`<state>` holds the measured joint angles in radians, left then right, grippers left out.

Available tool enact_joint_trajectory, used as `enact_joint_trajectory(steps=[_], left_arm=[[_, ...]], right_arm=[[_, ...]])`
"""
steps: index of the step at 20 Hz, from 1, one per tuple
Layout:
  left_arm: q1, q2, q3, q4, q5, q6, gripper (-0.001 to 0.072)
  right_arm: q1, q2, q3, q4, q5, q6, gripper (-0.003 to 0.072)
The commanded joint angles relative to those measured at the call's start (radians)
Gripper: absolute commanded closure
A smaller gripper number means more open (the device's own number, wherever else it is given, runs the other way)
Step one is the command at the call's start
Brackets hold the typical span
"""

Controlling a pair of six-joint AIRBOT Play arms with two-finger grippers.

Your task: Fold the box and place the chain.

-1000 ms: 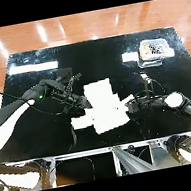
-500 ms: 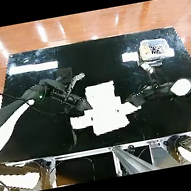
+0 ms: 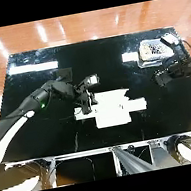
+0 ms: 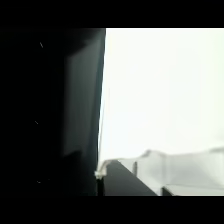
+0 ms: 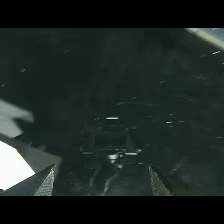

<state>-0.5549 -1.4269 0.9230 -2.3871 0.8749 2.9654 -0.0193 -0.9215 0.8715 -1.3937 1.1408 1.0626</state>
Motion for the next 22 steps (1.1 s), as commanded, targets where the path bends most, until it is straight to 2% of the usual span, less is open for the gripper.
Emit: enact_joint_trajectory(steps=[1,3,7,13,16,19,22], left_arm=[[-0.053,0.050,-0.089,0.067,-0.201,0.035,0.0690],[-0.052,0.051,-0.137,0.068,-0.231,0.034,0.0689],[-0.048,0.050,-0.141,0.071,-0.308,0.034,0.0687],[-0.050,0.049,-0.141,0.071,-0.294,0.000,0.0687],[-0.058,0.051,-0.141,0.077,-0.253,0.038,0.0689],[-0.095,0.065,-0.143,0.169,-0.190,0.038,0.0692],[-0.151,0.120,-0.173,0.221,-0.233,0.038,0.0692]], right_arm=[[-0.010,0.001,0.028,-0.015,0.019,-0.010,-0.0031],[-0.010,0.001,0.028,0.023,0.021,-0.053,-0.0031],[-0.010,0.000,0.028,0.032,0.018,-0.062,-0.0031],[-0.010,0.000,0.028,0.005,-0.007,-0.080,-0.0031],[-0.010,0.000,0.028,0.028,-0.022,-0.071,-0.0031],[-0.014,0.000,0.028,0.012,0.044,-0.076,-0.0031],[-0.038,0.000,0.015,-0.025,0.195,-0.135,-0.0031]])
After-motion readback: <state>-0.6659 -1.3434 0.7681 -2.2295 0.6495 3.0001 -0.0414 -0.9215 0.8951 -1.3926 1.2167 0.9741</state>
